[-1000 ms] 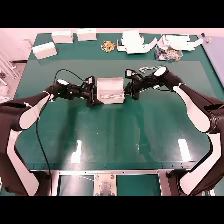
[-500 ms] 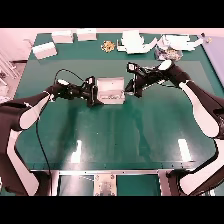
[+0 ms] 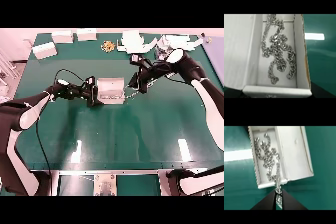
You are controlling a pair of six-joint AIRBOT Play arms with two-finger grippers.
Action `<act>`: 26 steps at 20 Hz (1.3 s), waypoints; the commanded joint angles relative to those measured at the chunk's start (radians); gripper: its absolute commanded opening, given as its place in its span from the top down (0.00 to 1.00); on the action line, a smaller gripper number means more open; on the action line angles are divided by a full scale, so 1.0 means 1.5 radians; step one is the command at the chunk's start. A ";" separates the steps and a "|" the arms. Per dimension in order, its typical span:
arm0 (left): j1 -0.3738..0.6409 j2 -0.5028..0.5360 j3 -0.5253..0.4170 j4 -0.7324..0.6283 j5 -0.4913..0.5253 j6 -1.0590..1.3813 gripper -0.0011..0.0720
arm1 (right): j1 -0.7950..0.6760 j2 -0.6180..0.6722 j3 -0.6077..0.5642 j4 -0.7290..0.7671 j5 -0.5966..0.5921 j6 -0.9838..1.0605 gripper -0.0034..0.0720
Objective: Fold the box and place the chain.
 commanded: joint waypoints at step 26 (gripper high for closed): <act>0.000 0.000 0.000 0.000 0.001 0.000 0.28 | 0.208 0.091 -0.106 -0.141 -0.299 0.289 0.95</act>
